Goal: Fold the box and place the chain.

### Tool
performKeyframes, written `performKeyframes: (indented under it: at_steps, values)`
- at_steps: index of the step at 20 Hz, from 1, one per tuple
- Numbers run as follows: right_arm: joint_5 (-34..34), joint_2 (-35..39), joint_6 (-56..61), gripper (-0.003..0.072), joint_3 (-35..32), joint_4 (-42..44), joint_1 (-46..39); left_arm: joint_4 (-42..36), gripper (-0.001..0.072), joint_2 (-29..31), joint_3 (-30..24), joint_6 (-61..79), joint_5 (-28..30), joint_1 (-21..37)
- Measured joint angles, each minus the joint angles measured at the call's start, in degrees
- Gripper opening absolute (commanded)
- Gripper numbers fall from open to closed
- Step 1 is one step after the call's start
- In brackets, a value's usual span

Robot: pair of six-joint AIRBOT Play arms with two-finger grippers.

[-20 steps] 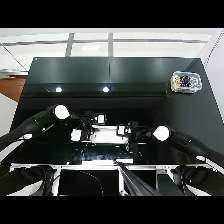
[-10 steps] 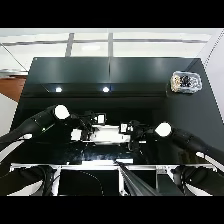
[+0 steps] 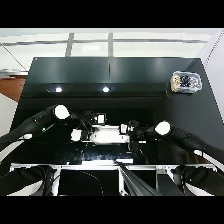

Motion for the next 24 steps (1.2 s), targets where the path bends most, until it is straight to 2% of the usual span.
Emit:
performKeyframes:
  at_steps: [16,17,18,24]
  values:
    - [-0.9,-0.3,1.2,0.0695,0.0,-1.7,0.0,-0.2,0.0030,0.0,0.0,0.0,-0.1,0.0]
    - [-0.9,-0.3,1.5,0.0602,0.0,-2.0,0.0,-0.2,0.0030,0.0,0.0,0.0,-0.1,0.0]
    - [-1.0,-0.3,1.6,0.0584,0.0,-2.2,0.0,-0.2,0.0030,0.0,0.0,0.0,-0.1,0.0]
    - [-1.1,-0.3,2.1,0.0584,0.0,-2.7,0.0,-0.2,0.0030,0.0,0.0,0.0,-0.1,0.0]
